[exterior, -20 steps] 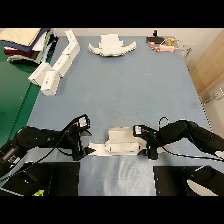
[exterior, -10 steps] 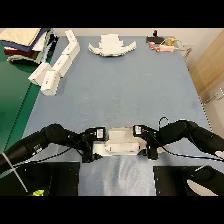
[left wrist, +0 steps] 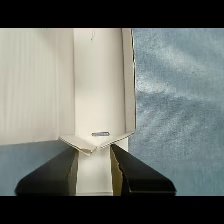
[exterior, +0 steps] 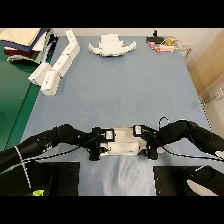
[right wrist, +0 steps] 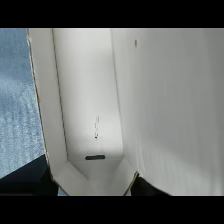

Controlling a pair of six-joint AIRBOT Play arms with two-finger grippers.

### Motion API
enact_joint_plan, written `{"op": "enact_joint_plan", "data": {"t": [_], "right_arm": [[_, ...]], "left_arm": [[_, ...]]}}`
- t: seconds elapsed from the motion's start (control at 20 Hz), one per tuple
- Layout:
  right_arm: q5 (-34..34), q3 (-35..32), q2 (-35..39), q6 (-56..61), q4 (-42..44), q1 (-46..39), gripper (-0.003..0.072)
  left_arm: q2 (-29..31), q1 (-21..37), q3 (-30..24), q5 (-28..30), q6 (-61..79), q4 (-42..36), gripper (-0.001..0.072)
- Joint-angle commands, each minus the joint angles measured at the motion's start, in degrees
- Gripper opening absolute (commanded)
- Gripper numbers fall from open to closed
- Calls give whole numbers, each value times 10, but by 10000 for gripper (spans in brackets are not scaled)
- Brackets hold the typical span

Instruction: Fold the box.

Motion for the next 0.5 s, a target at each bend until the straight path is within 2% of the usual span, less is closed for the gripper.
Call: {"op": "enact_joint_plan", "data": {"t": [0.0, 0.05, 0.15, 0.45], "right_arm": [[0, 0, 0, -1, 0, 0, 482], [0, 0, 0, -1, 0, 0, 482], [0, 0, 0, -1, 0, 0, 482], [0, 0, 0, -1, 0, 0, 482]], "left_arm": [[-5, -22, 4, 12, 0, -5, 282], [-5, -28, 4, 23, 0, -7, 160], [-8, -37, 4, 52, 0, -23, 146], [-25, -38, 5, 67, 0, -54, 147]]}}
